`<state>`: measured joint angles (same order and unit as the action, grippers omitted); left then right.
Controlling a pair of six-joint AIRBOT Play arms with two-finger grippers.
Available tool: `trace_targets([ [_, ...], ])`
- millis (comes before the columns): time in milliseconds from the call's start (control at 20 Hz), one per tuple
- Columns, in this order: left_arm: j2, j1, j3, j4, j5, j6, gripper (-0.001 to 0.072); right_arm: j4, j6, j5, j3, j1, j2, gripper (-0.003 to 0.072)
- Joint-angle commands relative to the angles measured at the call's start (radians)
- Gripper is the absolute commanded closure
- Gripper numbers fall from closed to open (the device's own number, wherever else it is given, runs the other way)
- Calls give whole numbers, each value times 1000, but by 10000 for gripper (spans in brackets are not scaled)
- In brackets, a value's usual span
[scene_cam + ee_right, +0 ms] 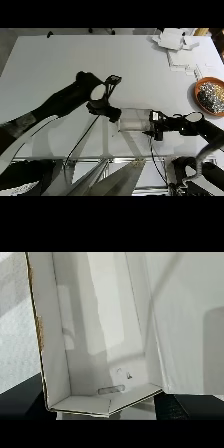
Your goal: Fold the box and place the chain.
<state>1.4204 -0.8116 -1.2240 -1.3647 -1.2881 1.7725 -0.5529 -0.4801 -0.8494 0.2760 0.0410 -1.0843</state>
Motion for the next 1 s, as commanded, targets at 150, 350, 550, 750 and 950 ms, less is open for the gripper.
trace_targets([
  [150, -92, 128, 387, 476, 474, -1276, 13, 0, 0, 0, 0, 0, 1, 362],
  [350, -88, 121, 522, 755, 611, -1941, 13, 0, 0, 0, 0, 0, 1, 362],
  [550, -60, 127, 536, 791, 619, -2024, 13, 0, 0, 0, 0, 0, 1, 362],
  [750, -6, 90, 536, 860, 645, -2119, 12, 0, 0, 0, 0, 0, 1, 363],
  [950, 6, 68, 536, 925, 671, -2142, 10, 0, 0, 0, 0, 0, 1, 362],
])
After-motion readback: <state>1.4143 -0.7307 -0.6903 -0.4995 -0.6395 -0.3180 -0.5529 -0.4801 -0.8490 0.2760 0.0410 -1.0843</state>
